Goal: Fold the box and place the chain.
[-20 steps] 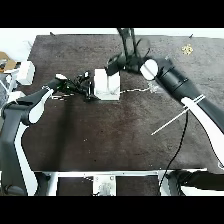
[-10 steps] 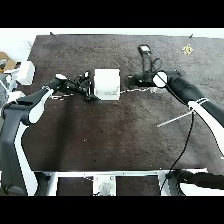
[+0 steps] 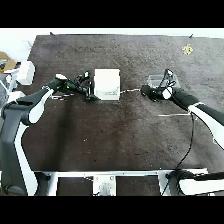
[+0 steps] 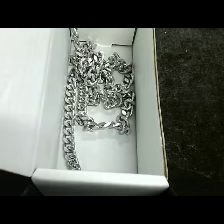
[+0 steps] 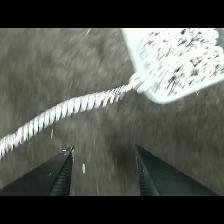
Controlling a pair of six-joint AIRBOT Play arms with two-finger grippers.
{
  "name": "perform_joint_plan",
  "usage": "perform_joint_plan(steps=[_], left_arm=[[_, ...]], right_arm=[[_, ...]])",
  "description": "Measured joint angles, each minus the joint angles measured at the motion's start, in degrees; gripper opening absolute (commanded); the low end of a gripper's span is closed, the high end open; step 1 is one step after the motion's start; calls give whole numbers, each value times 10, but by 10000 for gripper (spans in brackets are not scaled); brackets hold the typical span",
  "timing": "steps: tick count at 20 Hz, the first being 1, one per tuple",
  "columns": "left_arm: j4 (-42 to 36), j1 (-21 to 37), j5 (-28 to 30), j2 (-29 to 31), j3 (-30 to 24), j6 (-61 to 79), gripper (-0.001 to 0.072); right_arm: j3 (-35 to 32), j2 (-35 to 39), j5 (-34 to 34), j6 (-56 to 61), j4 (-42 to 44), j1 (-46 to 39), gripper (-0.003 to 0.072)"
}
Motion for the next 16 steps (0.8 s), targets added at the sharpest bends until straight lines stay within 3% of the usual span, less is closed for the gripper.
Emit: perform_joint_plan(steps=[1,2,7,8,10,16], left_arm=[[0,0,0,0,0,0,395],[0,0,0,0,0,0,395],[0,0,0,0,0,0,395],[0,0,0,0,0,0,395],[0,0,0,0,0,0,395],[0,0,0,0,0,0,395]], right_arm=[[-2,-6,-25,4,14,0,427],[-3,-14,-48,7,28,1,321],[-6,-43,-128,14,100,3,314],[-7,-48,-135,14,113,3,191],[-7,-54,-146,15,133,3,17],[-6,-8,-159,14,149,40,3]])
